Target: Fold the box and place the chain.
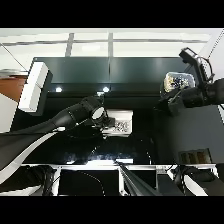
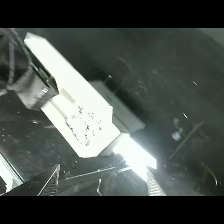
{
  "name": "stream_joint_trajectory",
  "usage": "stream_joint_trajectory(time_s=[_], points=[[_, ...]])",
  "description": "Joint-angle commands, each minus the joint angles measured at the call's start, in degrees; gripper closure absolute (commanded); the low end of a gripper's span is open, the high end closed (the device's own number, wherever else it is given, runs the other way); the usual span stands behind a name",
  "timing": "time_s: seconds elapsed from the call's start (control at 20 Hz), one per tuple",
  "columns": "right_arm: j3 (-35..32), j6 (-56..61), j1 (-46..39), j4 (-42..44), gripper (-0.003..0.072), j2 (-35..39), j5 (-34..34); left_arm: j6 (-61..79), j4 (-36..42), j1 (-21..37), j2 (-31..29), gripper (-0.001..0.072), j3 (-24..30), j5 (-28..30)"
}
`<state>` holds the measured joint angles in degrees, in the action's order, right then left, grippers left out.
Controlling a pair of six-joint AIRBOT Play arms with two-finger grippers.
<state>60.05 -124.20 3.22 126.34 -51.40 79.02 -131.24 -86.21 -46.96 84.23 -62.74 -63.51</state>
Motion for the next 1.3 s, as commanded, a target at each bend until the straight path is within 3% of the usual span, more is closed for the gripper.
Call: stream_joint_trajectory(time_s=[0.0, 0.35, 0.45, 0.55, 0.65, 0.8, 0.85, 0.9, 1.25], points=[[0.0, 0.2, -3.6, -0.2, 0.0078, 0.3, 1.9, 4.6, 0.0, 1.6, -1.4, 0.0168, -2.7, -3.5], [0.0, 0.2, -3.7, -0.2, 0.0078, 0.3, 0.9, 22.2, -3.3, 7.9, -15.5, 0.0173, -1.8, -14.1], [-0.1, 0.2, -3.7, -0.6, 0.0078, 0.3, 0.9, 22.9, -7.4, 14.0, -19.8, 0.0173, 0.4, -17.8], [-0.2, 0.2, -3.7, -1.5, 0.0078, 0.3, 0.9, 26.0, -5.0, 22.6, -23.6, 0.0173, 4.2, -16.7], [-0.2, 0.2, -3.7, -2.1, 0.0078, 0.3, 0.8, 35.4, 7.0, 31.5, -25.6, 0.0174, 8.6, -12.4], [-0.2, 1.2, -3.7, -2.1, 0.0078, 0.3, 0.8, 66.9, 38.2, 42.6, -23.5, 0.0168, 15.9, -12.5], [-0.2, 1.9, -3.7, -2.1, 0.0078, 0.3, 0.8, 75.0, 43.4, 44.2, -22.6, 0.0059, 18.0, -11.6], [-0.2, 2.5, -3.7, -2.1, 0.0078, 0.3, 0.8, 81.5, 45.9, 44.7, -21.8, -0.0002, 19.7, -9.9], [-0.2, 4.2, -3.7, -2.1, 0.0078, 0.3, 0.7, 124.4, 46.7, 35.7, -14.6, 0.0002, 21.5, 0.6]])
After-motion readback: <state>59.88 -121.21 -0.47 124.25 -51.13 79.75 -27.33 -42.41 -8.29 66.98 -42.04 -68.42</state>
